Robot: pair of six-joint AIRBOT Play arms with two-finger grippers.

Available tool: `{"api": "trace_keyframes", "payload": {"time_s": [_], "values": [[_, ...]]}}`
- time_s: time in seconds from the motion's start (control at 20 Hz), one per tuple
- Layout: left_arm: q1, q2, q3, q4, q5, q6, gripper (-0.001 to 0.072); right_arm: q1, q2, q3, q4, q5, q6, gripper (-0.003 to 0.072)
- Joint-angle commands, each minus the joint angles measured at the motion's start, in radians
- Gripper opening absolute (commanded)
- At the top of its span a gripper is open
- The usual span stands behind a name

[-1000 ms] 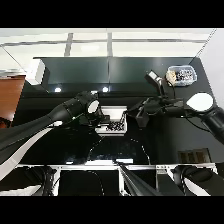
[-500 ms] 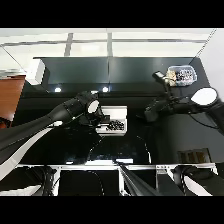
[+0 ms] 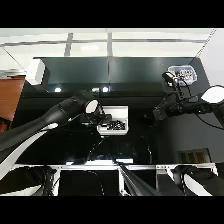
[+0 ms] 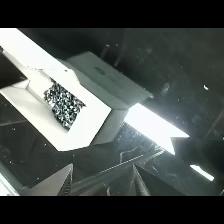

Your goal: Fold the box and place the chain.

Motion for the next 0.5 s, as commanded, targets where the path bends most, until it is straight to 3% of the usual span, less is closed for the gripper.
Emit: {"api": "trace_keyframes", "payload": {"time_s": [0.0, 0.1, 0.25, 0.35, 0.45], "values": [[-0.015, 0.158, -0.05, 0.15, -0.019, 0.051, 0.0489, -0.004, 0.0, 0.0, -0.003, 0.024, 0.006, 0.0421], [0.027, 0.298, -0.158, 0.259, -0.003, 0.048, 0.0489, -0.004, 0.0, 0.0, -0.003, 0.026, 0.006, 0.0421], [0.228, 0.525, -0.375, 0.243, 0.076, 0.062, 0.0488, -0.004, 0.0, 0.0, -0.003, 0.013, 0.006, 0.0421], [0.363, 0.646, -0.511, 0.062, 0.208, 0.298, 0.0488, -0.004, 0.0, 0.0, -0.003, -0.006, 0.006, 0.0421], [0.439, 0.688, -0.599, -0.3, 0.24, 0.896, 0.049, -0.004, 0.0, 0.0, -0.003, -0.032, 0.006, 0.0421]]}}
